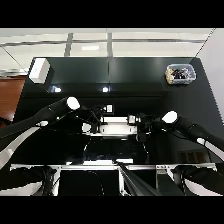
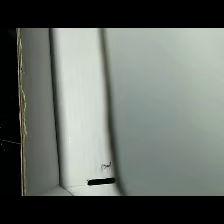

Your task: Fold the box and place the chain.

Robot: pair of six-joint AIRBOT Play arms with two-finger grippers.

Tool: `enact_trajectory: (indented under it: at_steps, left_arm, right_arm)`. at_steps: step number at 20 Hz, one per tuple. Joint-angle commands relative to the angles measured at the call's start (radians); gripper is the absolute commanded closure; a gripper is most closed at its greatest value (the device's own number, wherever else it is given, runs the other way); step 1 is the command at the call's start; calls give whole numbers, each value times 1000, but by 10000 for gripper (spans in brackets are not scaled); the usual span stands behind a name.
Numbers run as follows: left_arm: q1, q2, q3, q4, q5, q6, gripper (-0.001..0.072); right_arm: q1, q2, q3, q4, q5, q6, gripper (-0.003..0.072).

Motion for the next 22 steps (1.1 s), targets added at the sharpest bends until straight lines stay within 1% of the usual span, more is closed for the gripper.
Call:
enact_trajectory:
  at_steps: [1, 7, 8, 9, 11, 12, 14, 16, 17, 18, 19, 20, 21, 22]
  left_arm:
    - [0, -1, 1, 0, 0, 0, 682]
    - [0, -1, 1, 0, 0, 0, 681]
    - [0, -1, 1, 0, 0, 0, 681]
    - [0, -1, 1, 0, 1, 0, 681]
    - [0, 0, 2, 0, 1, 0, 679]
    - [1, 2, 3, 0, 1, 0, 624]
    - [2, 29, 3, 9, 0, -3, 262]
    - [2, 84, 3, 69, 0, -69, 56]
    - [2, 123, 3, 139, -2, -142, 15]
    - [2, 164, 3, 224, -10, -223, 15]
    - [3, 211, 3, 329, -39, -314, 15]
    - [5, 255, 3, 430, -89, -401, 17]
    - [9, 291, 3, 500, -154, -475, 18]
    - [17, 322, 2, 529, -230, -533, 20]
  right_arm:
    - [22, -4, 1, -33, -14, 17, -2]
    - [26, -5, 1, -39, -28, 32, 7]
    - [26, -5, 1, -39, -28, 32, 109]
    - [26, -5, 1, -39, -28, 31, 194]
    - [26, -5, 1, -38, -28, 32, 200]
    - [26, -4, 1, -38, -28, 32, 200]
    - [26, -4, 1, -38, -28, 32, 200]
    - [26, -4, 1, -39, -28, 32, 200]
    - [26, -4, 1, -39, -28, 31, 201]
    - [26, -4, 1, -39, -28, 32, 201]
    - [26, -4, 1, -39, -28, 31, 203]
    - [26, -4, 1, -39, -27, 31, 329]
    - [26, -4, 1, -39, -27, 31, 527]
    - [26, -4, 1, -40, -27, 31, 615]
